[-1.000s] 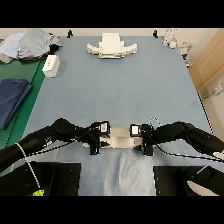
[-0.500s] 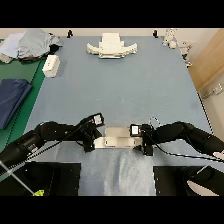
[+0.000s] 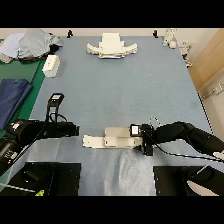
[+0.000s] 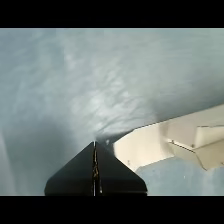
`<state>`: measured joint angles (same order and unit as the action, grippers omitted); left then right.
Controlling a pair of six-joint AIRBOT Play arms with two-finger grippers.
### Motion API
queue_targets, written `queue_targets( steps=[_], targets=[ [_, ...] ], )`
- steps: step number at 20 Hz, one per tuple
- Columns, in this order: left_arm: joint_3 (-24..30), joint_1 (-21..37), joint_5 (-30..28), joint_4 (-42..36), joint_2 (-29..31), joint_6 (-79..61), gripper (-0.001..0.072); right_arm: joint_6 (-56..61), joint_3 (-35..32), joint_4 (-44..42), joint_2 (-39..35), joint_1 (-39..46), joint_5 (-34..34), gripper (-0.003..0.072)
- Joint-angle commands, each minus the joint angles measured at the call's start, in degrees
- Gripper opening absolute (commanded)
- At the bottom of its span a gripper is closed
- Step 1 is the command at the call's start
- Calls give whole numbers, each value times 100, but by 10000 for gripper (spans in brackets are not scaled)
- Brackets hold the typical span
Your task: Fold the box.
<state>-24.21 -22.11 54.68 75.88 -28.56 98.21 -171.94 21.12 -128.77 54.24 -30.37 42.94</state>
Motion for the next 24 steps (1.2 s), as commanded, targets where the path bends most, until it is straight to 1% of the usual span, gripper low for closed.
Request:
queue_targets(
  steps=[1,3,5,9,12,15,16,19,21,24],
  targets=[
    [157,358,505,-551,-273,358,12,0,0,-2,-2,-4,-2,503],
    [321,352,350,-1296,-575,-120,11,0,0,-2,-2,-4,-2,504],
    [442,352,225,-1814,-914,-507,11,0,0,-2,-2,-4,-2,504],
    [483,350,79,-2083,-1515,-841,11,0,0,0,-2,-4,-2,503],
    [483,203,-39,-2594,-1873,-1311,11,0,0,-2,-4,-4,-4,503],
    [479,-118,-446,-2949,-1884,-1384,11,0,0,-2,-4,-4,-2,504],
    [479,-181,-498,-3001,-1886,-1394,11,0,0,-2,-2,-4,-4,503],
    [479,-326,-511,-3156,-1886,-1508,11,0,0,-2,-2,-4,-4,504],
    [474,-323,-511,-3335,-1886,-1655,11,0,0,0,-4,-4,-2,503],
    [402,-323,-446,-3357,-1884,-1663,11,0,0,0,-2,-4,-4,504]
  ],
)
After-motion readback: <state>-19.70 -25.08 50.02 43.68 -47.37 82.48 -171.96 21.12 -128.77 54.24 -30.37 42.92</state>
